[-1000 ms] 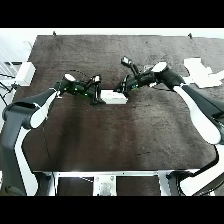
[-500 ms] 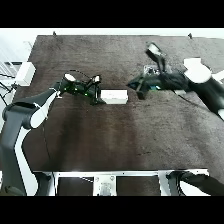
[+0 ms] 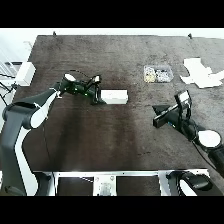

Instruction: Fold the box and place the chain.

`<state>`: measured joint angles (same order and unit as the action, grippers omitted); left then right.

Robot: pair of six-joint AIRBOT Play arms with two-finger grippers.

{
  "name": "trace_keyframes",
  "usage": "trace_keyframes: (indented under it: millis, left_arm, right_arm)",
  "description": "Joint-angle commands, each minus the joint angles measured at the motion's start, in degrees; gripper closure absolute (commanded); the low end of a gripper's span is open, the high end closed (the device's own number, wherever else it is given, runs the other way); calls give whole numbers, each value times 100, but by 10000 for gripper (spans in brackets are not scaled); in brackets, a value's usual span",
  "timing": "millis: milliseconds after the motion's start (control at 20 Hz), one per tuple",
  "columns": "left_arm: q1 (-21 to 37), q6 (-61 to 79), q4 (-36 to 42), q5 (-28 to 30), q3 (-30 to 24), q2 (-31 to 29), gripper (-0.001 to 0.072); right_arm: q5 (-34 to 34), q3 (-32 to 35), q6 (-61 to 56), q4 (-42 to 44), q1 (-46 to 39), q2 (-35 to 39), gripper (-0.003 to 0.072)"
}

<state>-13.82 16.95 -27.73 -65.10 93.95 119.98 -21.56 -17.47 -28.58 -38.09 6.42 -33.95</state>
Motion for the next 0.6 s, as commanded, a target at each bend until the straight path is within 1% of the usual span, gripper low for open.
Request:
trace_keyframes:
  millis: [0,350,400,450,500,550]
  left_arm:
    - [-7,0,52,15,4,-4,174]
    - [-7,-46,105,-11,4,-4,175]
    - [-7,-149,133,-17,7,-7,256]
    - [7,-321,114,-74,9,-55,676]
    - [52,-433,118,-164,20,-133,690]
    - [96,-909,142,-118,20,-258,692]
  right_arm:
    - [317,522,-11,-9,-20,214,678]
    - [315,573,26,-2,-17,214,678]
    - [313,573,26,-2,-17,214,678]
    - [313,573,26,-2,-17,214,678]
    - [313,573,28,-2,-17,214,678]
    - [313,573,26,-4,-17,214,678]
